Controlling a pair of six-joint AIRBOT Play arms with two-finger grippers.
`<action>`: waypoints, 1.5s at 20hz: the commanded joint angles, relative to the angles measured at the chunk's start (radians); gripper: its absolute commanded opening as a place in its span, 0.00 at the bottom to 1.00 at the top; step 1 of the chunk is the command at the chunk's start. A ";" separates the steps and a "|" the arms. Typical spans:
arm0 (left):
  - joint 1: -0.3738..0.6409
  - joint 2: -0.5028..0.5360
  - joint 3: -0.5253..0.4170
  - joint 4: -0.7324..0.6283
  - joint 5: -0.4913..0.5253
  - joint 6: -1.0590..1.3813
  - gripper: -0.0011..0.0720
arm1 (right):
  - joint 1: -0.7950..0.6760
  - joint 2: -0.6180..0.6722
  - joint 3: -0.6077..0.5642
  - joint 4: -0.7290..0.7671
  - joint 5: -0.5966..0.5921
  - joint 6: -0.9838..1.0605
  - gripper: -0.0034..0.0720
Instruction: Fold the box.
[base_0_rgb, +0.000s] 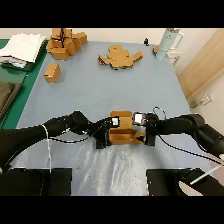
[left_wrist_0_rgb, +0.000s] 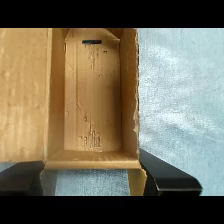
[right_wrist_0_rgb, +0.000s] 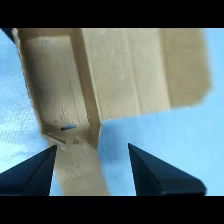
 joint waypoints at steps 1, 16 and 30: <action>0.000 0.000 0.001 0.000 0.000 -0.001 0.65 | 0.001 0.108 0.001 0.064 -0.146 0.179 0.99; 0.024 0.053 0.013 0.090 0.034 0.014 0.65 | 0.001 0.183 0.001 0.333 -0.283 0.653 0.99; 0.031 0.002 0.003 0.077 0.040 0.019 0.65 | 0.001 0.182 0.000 0.328 -0.153 0.657 0.99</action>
